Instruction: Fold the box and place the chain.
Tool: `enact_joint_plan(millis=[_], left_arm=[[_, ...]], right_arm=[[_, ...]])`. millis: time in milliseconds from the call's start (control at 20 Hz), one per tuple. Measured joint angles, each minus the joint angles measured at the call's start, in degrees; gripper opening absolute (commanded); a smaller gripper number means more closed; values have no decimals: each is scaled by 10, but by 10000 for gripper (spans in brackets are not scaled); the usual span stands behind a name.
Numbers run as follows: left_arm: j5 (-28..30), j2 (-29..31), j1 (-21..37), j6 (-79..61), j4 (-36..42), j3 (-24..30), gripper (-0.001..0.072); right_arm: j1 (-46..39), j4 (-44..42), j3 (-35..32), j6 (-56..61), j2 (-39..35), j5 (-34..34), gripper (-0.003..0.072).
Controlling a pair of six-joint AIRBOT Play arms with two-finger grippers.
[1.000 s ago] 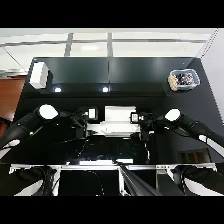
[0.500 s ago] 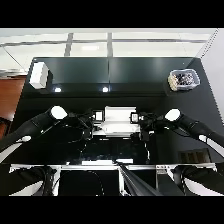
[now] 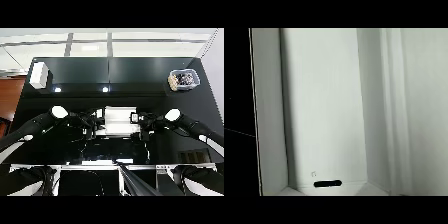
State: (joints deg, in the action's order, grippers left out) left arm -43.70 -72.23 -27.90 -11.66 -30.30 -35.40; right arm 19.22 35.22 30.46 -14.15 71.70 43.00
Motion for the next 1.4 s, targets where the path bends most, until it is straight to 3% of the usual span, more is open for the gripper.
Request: enact_joint_plan(millis=[600, 650, 700, 750, 800, 850, 950, 1050, 1100, 1150, 1400], left_arm=[[37, -37, -33, -7, 67, -3, 156], [38, -38, -34, -7, 68, -3, 48], [39, -38, -35, -7, 68, -3, 31], [40, -38, -35, -7, 69, -3, 111], [40, -38, -36, -7, 70, -3, 292], [40, -38, -37, -7, 71, -3, 311], [43, -38, -42, -5, 66, -3, 139], [48, -38, -47, -4, 59, -3, 357], [48, -38, -49, -2, 56, -3, 227], [50, -38, -50, 0, 53, -3, 27], [51, 1, -35, 69, -15, -3, 29]], right_arm=[[0, -1, 0, 1, 0, 0, 67], [0, -1, 0, 0, 0, 0, 66], [0, -1, 0, 1, 0, 0, 67], [0, 0, 0, 1, 0, 0, 66], [0, 0, 0, 1, 0, 0, 67], [0, -1, 0, 1, 0, -1, 67], [0, -1, 0, 0, 0, 0, 67], [0, -1, 0, 0, 0, 0, 67], [0, 0, 0, 0, 0, 0, 66], [0, 0, 0, 0, 0, 0, 66], [0, -1, 0, 1, 0, 0, 67]])
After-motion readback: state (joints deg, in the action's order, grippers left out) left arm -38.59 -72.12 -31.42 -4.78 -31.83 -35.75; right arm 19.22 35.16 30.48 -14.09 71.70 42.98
